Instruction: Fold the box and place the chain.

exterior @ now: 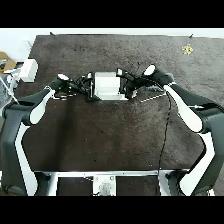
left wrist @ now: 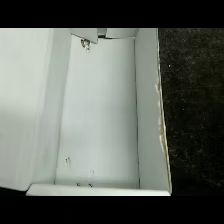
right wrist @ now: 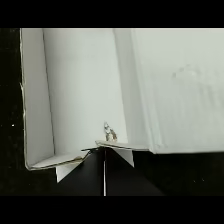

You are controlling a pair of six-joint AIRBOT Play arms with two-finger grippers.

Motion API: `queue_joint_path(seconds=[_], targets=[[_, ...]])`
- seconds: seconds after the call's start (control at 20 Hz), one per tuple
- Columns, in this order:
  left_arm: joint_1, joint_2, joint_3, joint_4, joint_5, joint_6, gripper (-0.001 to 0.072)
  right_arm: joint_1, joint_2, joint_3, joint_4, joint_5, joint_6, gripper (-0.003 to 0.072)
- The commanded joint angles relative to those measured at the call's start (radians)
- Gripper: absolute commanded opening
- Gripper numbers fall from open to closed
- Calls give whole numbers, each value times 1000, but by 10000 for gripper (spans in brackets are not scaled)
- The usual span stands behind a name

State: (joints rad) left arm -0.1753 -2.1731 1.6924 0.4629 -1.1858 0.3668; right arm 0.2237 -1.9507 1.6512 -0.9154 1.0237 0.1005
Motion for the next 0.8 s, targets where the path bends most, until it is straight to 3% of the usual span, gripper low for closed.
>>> queue_joint_path(seconds=[0.0, 0.25, 0.5, 0.75], targets=[[0, 0, 0, 0, 0, 0, 227, -3, 63, 6, -85, 14, 263, 1], [0, 0, 0, 0, 0, 0, 227, -37, 176, 6, -174, 85, 591, 1], [0, 0, 0, 0, 0, 0, 226, -172, 175, -35, -166, 156, 933, 1], [0, 0, 0, 0, 0, 0, 227, -228, 172, -141, -77, 120, 960, 1]])
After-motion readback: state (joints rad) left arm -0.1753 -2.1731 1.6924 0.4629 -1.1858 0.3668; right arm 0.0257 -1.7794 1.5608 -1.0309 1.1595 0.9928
